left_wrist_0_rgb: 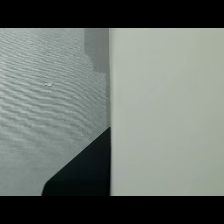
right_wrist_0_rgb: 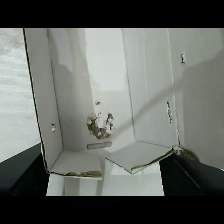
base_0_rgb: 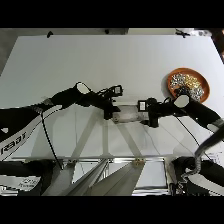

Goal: Fold the box and place the chain.

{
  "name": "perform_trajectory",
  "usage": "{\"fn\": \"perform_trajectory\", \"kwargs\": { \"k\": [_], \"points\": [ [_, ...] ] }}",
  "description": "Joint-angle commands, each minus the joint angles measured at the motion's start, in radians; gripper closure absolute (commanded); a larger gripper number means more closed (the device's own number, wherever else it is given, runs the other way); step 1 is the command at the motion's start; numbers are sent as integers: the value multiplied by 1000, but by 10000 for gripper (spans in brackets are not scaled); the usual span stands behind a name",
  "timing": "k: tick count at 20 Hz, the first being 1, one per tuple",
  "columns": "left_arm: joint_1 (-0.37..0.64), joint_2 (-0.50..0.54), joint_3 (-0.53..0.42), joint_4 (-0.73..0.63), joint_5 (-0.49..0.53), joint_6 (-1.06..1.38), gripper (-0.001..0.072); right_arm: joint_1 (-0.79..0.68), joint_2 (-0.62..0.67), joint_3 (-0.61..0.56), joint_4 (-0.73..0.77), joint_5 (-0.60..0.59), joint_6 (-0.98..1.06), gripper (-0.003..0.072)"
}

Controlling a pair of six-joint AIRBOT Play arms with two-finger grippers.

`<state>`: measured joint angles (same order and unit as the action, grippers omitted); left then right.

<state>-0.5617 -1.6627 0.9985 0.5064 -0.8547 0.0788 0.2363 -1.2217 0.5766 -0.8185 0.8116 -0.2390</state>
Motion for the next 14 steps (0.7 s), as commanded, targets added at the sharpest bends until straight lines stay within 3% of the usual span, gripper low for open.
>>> {"fn": "perform_trajectory", "kwargs": {
  "k": [1, 7, 14],
  "points": [
    [-1, 0, 0, 0, 1, 0, 701, -5, -28, 8, 37, 9, -32, -8],
    [-1, 0, 0, 0, 1, 0, 701, -55, -66, 80, 41, 114, -45, -8],
    [-1, 0, 0, 0, 1, 0, 701, -43, -121, 81, 32, 121, -84, 4]
  ]
}}
